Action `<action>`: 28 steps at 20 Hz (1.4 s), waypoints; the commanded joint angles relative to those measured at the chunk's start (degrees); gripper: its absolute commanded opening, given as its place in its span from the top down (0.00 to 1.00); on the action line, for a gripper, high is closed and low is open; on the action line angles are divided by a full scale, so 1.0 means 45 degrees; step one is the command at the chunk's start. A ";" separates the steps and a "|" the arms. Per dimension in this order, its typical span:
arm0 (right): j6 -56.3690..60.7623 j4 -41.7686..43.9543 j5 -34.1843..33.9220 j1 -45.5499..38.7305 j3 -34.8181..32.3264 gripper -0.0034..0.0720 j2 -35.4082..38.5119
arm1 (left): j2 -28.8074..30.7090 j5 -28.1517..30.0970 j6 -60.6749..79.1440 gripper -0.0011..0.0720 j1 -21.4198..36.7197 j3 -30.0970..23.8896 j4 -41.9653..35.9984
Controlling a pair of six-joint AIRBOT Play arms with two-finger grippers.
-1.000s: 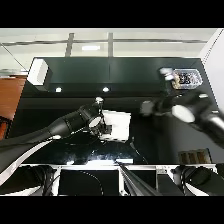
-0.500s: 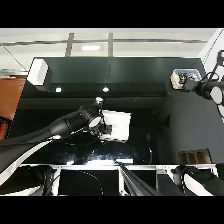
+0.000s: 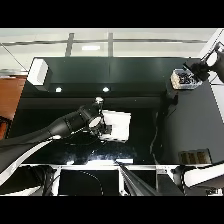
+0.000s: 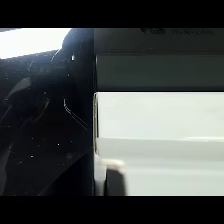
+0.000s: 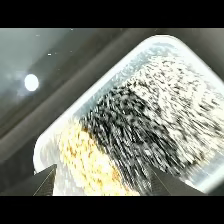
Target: Fold the box and place the chain.
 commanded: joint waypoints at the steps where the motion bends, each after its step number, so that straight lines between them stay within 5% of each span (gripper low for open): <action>1: 0.0510 0.0539 0.1258 -0.0189 0.2137 0.12 -0.1914 | -0.0005 -0.0044 0.0000 0.94 -0.0005 0.0000 -0.0049; 12: 0.1064 0.0427 0.1248 -0.0393 0.2234 0.17 -0.2696 | -0.0005 -0.0330 0.0005 0.94 -0.0005 0.0000 -0.0039; 13: 0.1035 0.0593 0.1243 -0.0398 0.2234 0.31 -0.2710 | -0.0005 -0.0321 0.0005 0.94 -0.0005 0.0000 -0.0039; 15: 0.0699 0.0617 0.1248 -0.0398 0.2263 0.89 -0.2603 | -0.0005 -0.0325 0.0005 0.94 -0.0005 0.0000 -0.0039; 22: -0.2448 0.0228 0.2871 -0.0631 0.2958 0.90 -0.1127 | -0.0005 -0.0325 0.0000 0.94 -0.0005 0.0000 -0.0039; 28: -0.5950 0.0491 0.3113 -0.0651 0.2963 0.90 0.2735 | -0.0005 -0.0277 0.0000 0.94 0.0000 0.0000 -0.0034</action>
